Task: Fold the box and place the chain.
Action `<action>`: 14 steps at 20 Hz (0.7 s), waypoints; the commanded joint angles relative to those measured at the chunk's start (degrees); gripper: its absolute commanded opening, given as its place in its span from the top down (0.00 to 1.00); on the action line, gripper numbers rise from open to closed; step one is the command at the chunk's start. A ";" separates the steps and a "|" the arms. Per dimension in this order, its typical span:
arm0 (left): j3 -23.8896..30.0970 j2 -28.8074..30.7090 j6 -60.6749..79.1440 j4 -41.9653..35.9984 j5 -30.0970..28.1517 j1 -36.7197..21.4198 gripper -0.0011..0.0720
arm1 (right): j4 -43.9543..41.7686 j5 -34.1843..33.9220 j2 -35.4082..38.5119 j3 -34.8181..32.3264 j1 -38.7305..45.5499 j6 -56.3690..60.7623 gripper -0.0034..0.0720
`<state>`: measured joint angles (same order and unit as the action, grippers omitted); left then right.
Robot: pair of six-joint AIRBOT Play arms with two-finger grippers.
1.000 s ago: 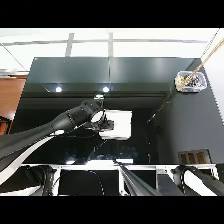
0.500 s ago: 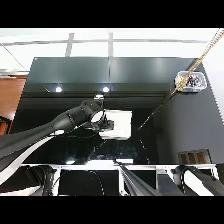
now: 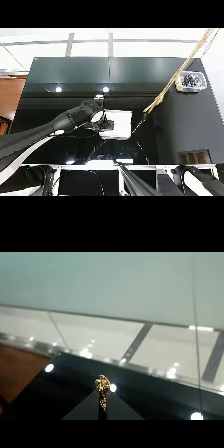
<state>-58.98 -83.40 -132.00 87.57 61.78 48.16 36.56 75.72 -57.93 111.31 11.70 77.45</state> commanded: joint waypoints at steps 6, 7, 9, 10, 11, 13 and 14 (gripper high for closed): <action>-0.04 -0.02 0.00 0.00 -0.02 0.02 0.94 | 2.47 7.58 0.02 -4.68 -9.40 -0.11 0.94; -0.04 -0.02 0.00 0.00 -0.02 0.02 0.94 | 2.69 8.41 0.02 -6.97 -11.69 -0.13 0.94; -0.04 -0.02 0.00 0.00 -0.02 0.02 0.94 | 2.71 8.48 0.02 -12.90 -16.79 -0.15 0.94; -0.04 -0.02 0.00 0.00 -0.02 0.02 0.94 | 2.69 7.50 0.02 -16.09 -19.32 -0.22 0.94; -0.04 -0.02 0.02 0.00 -0.02 0.00 0.94 | 2.71 6.45 0.00 -18.80 -21.29 -0.46 0.94; -0.04 -0.02 0.00 0.00 -0.02 0.02 0.94 | 2.69 4.24 0.00 -23.71 -24.24 -0.81 0.94; -0.04 -0.02 0.00 0.02 -0.02 0.00 0.94 | 2.69 3.67 0.00 -25.77 -25.05 -0.81 0.94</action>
<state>-58.98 -83.40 -132.00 87.57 61.76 48.16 39.20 81.34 -57.95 91.79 -9.23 76.93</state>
